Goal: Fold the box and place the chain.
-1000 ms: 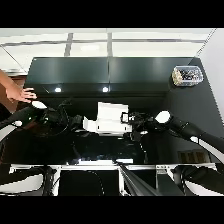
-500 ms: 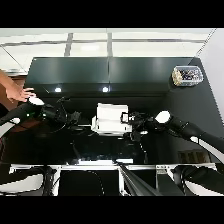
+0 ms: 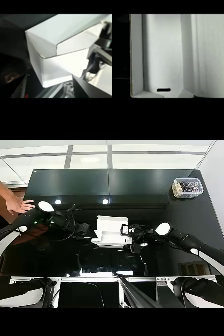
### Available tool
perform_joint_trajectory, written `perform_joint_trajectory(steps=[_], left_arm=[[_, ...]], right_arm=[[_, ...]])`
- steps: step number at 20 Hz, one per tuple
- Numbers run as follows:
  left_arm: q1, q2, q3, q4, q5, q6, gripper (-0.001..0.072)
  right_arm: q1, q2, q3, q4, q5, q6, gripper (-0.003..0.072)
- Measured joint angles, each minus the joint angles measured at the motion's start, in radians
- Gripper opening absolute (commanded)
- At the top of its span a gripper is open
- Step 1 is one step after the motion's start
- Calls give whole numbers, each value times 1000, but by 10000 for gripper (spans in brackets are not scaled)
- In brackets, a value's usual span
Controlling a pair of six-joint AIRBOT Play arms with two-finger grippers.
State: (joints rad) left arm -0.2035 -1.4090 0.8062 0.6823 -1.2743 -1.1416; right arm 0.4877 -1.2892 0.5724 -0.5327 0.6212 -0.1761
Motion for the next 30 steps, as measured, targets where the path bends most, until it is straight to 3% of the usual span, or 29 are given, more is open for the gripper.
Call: perform_joint_trajectory(steps=[4,16,19,24,30], left_arm=[[-71,4,58,66,18,-84,491],[-257,5,187,317,68,-399,481],[-293,5,193,340,97,-451,393],[-327,5,196,395,119,-541,393],[-403,4,196,573,171,-723,393]], right_arm=[[0,0,0,0,0,0,430],[0,0,0,0,0,0,431],[0,0,0,0,0,0,430],[0,0,0,0,0,0,430],[0,0,0,0,-2,0,430]])
